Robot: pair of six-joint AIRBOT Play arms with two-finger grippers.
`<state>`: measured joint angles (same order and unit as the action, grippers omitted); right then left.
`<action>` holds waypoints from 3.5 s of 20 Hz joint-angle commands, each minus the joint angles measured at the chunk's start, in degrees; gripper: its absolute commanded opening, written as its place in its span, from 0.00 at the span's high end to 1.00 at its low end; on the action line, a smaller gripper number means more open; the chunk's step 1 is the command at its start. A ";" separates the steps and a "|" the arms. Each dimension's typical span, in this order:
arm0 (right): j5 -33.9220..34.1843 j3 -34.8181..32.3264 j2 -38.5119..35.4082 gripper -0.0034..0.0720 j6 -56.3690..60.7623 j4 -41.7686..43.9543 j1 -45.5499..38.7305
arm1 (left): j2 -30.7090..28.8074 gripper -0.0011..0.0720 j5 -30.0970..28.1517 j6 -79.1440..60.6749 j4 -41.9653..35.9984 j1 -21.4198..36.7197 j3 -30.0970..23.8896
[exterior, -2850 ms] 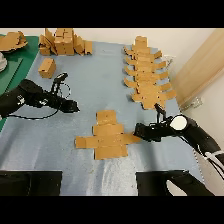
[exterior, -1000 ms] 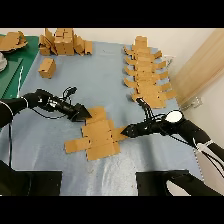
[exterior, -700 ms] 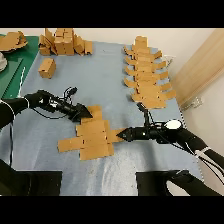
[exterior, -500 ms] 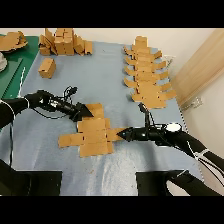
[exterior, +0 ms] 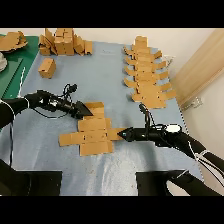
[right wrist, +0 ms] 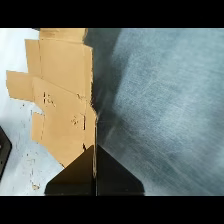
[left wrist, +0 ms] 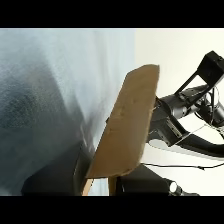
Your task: Fold the box.
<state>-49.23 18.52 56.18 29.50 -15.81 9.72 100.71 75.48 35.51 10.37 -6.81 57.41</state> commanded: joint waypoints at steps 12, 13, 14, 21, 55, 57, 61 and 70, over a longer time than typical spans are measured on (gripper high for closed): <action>0.26 -0.04 -0.07 0.95 1.55 -1.97 0.02 | 1.07 0.83 5.11 -3.19 1.70 0.00 2.67; 0.26 -0.04 -0.07 0.95 1.55 -1.97 0.02 | 1.07 0.83 5.20 -3.19 1.70 0.00 2.67; 0.26 -0.04 -0.07 0.95 1.53 -1.97 0.02 | 1.07 0.83 5.51 -3.21 1.73 0.00 2.67; 0.28 -0.04 -0.07 0.95 1.55 -1.97 0.02 | 1.07 0.57 6.73 -3.21 2.12 -0.09 2.67; 1.77 -0.02 -0.15 0.68 7.43 -1.73 -0.46 | 0.39 0.97 2.58 -12.09 4.48 -1.44 3.26; 3.61 0.22 -0.17 0.63 10.84 -1.79 -0.46 | -0.90 0.97 0.90 -18.05 4.70 -2.08 3.26; 10.29 4.57 -0.20 0.63 18.47 -1.73 -2.23 | -6.12 0.97 -4.72 -24.90 9.29 -6.19 3.23; 8.72 11.39 -0.17 0.64 24.41 0.28 -5.35 | -17.16 0.97 -12.70 -49.90 1.66 -8.68 -4.04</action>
<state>-39.79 29.06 56.05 51.64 -16.27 4.64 86.70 64.01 -4.25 17.26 -15.18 56.88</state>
